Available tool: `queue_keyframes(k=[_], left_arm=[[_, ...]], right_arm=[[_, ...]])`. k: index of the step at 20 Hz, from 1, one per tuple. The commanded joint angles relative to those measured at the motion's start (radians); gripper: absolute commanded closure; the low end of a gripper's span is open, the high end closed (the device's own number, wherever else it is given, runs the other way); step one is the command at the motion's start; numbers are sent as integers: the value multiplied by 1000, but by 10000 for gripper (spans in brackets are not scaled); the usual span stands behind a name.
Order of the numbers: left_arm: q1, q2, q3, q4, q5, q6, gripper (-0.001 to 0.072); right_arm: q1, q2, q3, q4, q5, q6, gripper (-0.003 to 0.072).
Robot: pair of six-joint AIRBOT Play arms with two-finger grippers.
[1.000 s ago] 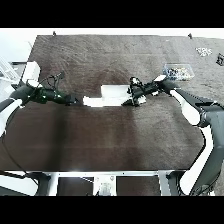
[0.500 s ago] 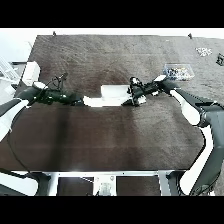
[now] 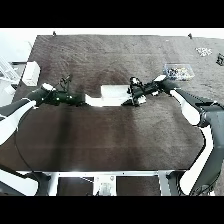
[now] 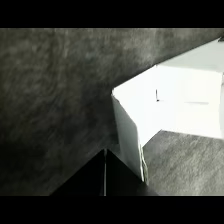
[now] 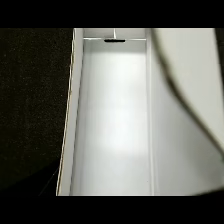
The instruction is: Fold the box and place the chain.
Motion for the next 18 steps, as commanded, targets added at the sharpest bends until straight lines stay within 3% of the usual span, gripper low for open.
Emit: queue_keyframes(k=[1,4,5,6,11,18], left_arm=[[-32,-7,14,-82,10,61,685],[-48,-7,24,-177,-6,113,683],[-51,-7,34,-196,-17,126,532],[-53,-7,47,-202,-34,129,453],[-54,-6,78,-235,-97,130,451],[-82,-7,78,-208,-58,90,451]], right_arm=[[0,0,0,0,0,0,212],[0,0,0,0,0,0,212],[0,0,0,0,0,0,212],[0,0,0,0,0,0,212],[0,0,0,0,0,0,212],[0,0,0,0,0,0,212]])
